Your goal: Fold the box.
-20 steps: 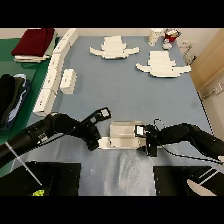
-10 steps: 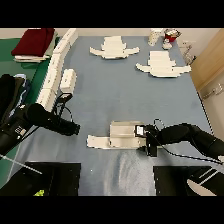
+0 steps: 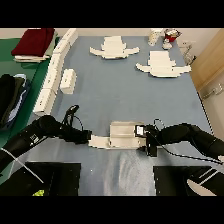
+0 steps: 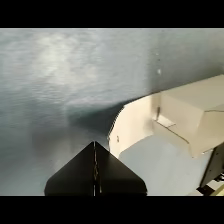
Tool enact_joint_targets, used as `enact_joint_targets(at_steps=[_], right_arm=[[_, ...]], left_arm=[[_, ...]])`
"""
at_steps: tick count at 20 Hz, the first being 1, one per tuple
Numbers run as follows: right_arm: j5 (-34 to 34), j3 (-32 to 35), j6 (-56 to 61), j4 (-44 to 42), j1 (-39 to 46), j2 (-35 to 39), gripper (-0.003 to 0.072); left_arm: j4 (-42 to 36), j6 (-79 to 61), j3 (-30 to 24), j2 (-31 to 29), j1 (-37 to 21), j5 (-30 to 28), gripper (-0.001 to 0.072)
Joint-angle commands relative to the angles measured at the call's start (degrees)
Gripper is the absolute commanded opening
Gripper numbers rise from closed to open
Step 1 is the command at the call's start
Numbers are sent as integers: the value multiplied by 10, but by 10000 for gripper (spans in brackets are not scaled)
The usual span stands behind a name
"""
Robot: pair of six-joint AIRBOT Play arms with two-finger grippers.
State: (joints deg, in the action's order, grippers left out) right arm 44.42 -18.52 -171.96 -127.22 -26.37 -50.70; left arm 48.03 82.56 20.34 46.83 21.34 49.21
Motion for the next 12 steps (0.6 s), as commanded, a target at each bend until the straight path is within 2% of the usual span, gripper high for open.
enact_joint_targets(at_steps=[1, 5, 10, 12], right_arm=[[0, 0, 0, 0, 0, 0, 459], [0, 0, 0, 0, 0, 0, 458], [0, 0, 0, 0, 0, 0, 458], [0, 0, 0, 0, 0, 0, 459]], left_arm=[[-63, -1, -8, 6, 55, -53, 14], [-78, -3, 7, 6, 89, -53, 14], [-85, -2, 53, 6, 90, -17, 15], [-103, -2, 55, 6, 90, -10, 17]])
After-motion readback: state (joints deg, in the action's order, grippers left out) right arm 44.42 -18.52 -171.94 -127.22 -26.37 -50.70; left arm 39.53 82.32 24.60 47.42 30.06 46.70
